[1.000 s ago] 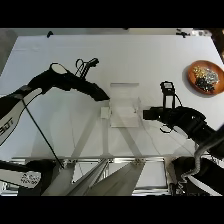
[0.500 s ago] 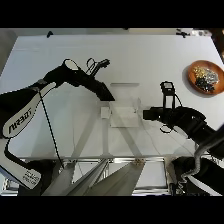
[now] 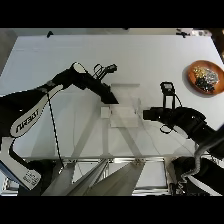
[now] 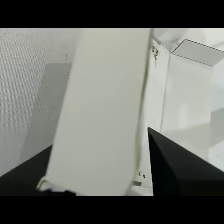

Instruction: Fold the box and place the chain.

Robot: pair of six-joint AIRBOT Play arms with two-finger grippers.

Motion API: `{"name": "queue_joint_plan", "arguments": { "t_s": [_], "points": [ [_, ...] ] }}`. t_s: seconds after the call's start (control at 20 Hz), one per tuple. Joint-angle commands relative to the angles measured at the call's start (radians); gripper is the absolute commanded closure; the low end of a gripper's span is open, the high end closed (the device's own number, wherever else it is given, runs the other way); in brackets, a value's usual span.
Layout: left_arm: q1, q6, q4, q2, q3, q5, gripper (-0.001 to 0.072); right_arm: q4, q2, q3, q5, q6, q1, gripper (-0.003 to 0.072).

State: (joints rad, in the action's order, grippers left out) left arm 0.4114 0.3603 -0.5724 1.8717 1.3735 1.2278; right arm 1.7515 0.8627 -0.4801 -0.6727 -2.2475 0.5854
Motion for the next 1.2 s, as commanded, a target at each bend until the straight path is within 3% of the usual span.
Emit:
{"name": "queue_joint_plan", "arguments": {
  "t_s": [0.0, 0.35, 0.6, 0.75, 0.8, 0.9, 0.95, 1.0, 1.05, 1.15],
  "points": [
    [0.003, -0.043, 0.003, 0.001, 0.001, -0.019, 0.0328, -0.002, 0.001, 0.0, -0.001, 0.001, 0.001, 0.0668],
    [-0.011, -0.047, -0.003, 0.0, 0.001, 0.034, 0.0565, -0.003, 0.001, 0.0, -0.001, 0.004, 0.001, 0.0668],
    [-0.027, -0.05, 0.0, -0.014, 0.001, 0.085, 0.0556, -0.002, 0.001, 0.0, -0.016, 0.005, 0.001, 0.0668],
    [-0.019, -0.072, 0.008, -0.018, 0.001, 0.108, 0.0583, -0.002, 0.001, 0.0, -0.019, 0.005, 0.001, 0.0668],
    [-0.018, -0.073, 0.007, -0.018, 0.001, 0.119, 0.0644, -0.002, 0.001, 0.0, -0.019, 0.005, 0.001, 0.0668],
    [-0.017, -0.077, 0.008, -0.018, 0.001, 0.133, 0.0645, -0.002, 0.001, 0.0, -0.019, 0.004, 0.001, 0.0668],
    [-0.017, -0.082, 0.01, -0.018, 0.001, 0.13, 0.0605, -0.002, 0.001, 0.0, -0.019, 0.004, 0.001, 0.0668],
    [-0.017, -0.096, 0.015, -0.018, 0.001, 0.129, 0.0483, -0.003, 0.001, 0.0, -0.019, 0.004, 0.001, 0.0668],
    [-0.017, -0.099, 0.028, -0.018, 0.001, 0.119, 0.0423, -0.003, 0.001, 0.0, -0.019, 0.004, 0.001, 0.0668],
    [-0.017, -0.1, 0.059, -0.018, 0.001, 0.075, 0.043, -0.003, 0.001, 0.0, -0.02, 0.004, 0.001, 0.0668]
  ]
}}
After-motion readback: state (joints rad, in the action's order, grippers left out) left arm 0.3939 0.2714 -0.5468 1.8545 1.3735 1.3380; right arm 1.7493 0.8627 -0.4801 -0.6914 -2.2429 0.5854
